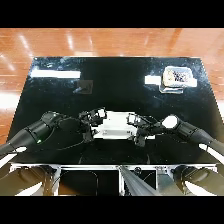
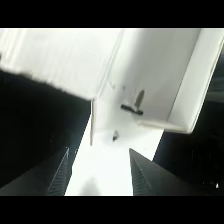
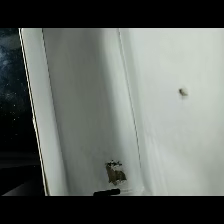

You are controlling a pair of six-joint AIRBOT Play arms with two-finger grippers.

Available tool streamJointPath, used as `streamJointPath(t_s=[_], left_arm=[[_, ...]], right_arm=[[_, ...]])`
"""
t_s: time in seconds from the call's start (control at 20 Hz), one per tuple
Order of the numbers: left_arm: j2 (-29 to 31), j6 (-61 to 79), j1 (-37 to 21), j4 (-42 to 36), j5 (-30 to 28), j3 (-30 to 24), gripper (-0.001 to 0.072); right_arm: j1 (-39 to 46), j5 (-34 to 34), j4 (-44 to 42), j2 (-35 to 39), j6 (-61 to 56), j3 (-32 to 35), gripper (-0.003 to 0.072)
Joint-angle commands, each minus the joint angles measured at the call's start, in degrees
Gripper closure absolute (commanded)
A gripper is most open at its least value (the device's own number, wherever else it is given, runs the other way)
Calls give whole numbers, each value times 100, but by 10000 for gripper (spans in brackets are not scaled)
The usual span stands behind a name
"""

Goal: Fold the box and place the chain.

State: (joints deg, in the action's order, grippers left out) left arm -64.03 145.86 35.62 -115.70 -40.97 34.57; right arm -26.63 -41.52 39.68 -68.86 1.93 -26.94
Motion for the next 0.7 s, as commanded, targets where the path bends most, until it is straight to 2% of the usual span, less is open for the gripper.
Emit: streamJointPath(t_s=[0.0,0.2,0.4,0.5,0.65], left_arm=[[-142,468,24,-323,310,-2,214],[-146,702,24,-817,326,-2,214],[-146,713,90,-933,240,-2,247],[-146,710,96,-949,52,-2,247],[-146,713,96,-1060,87,-2,247]], right_arm=[[-2,0,0,-4,-2,0,137],[-2,2,0,-11,-2,0,138],[-2,2,0,-11,-2,0,137],[-2,2,0,-11,-2,0,138],[-2,2,0,-11,-2,0,137]])
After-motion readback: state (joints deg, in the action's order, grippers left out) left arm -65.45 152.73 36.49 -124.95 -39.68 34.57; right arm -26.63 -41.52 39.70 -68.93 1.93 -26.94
